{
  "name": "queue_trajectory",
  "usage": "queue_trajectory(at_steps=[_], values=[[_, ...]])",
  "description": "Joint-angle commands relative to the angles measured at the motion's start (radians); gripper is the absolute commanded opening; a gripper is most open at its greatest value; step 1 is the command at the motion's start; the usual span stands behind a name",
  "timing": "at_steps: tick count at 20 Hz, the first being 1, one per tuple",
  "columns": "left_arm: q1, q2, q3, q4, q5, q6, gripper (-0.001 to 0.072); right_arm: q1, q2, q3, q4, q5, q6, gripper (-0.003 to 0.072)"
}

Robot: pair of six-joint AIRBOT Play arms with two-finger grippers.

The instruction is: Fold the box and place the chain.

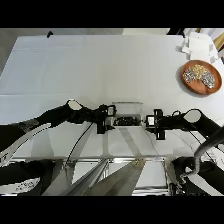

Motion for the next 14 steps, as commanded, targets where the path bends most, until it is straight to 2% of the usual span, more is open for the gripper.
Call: queue_trajectory(at_steps=[1, 5, 6, 7, 10, 13, 14], values=[[0.0, 0.0, 0.001, 0.0, 0.0, 0.0, 0.027, 0.009, -0.011, -0.003, 0.006, -0.043, -0.017, 0.0268], [0.0, 0.0, 0.001, 0.0, 0.0, 0.0, 0.027, 0.01, -0.019, -0.003, 0.033, -0.06, -0.018, 0.0283], [0.0, 0.0, 0.001, 0.0, 0.0, 0.0, 0.027, 0.01, -0.023, -0.003, 0.059, -0.06, -0.018, 0.0376], [0.0, 0.0, 0.001, 0.0, 0.0, 0.0, 0.027, 0.01, -0.03, -0.003, 0.092, -0.06, -0.02, 0.043], [0.0, 0.0, 0.001, 0.0, 0.0, 0.0, 0.027, 0.01, -0.05, -0.003, 0.182, -0.04, -0.103, 0.0428], [0.0, 0.0, 0.001, 0.0, 0.0, 0.0, 0.0271, 0.01, -0.054, -0.003, 0.18, -0.042, -0.125, 0.037], [0.0, 0.0, 0.001, 0.0, 0.0, 0.0, 0.0271, 0.01, -0.055, -0.003, 0.17, -0.04, -0.122, 0.0314]])
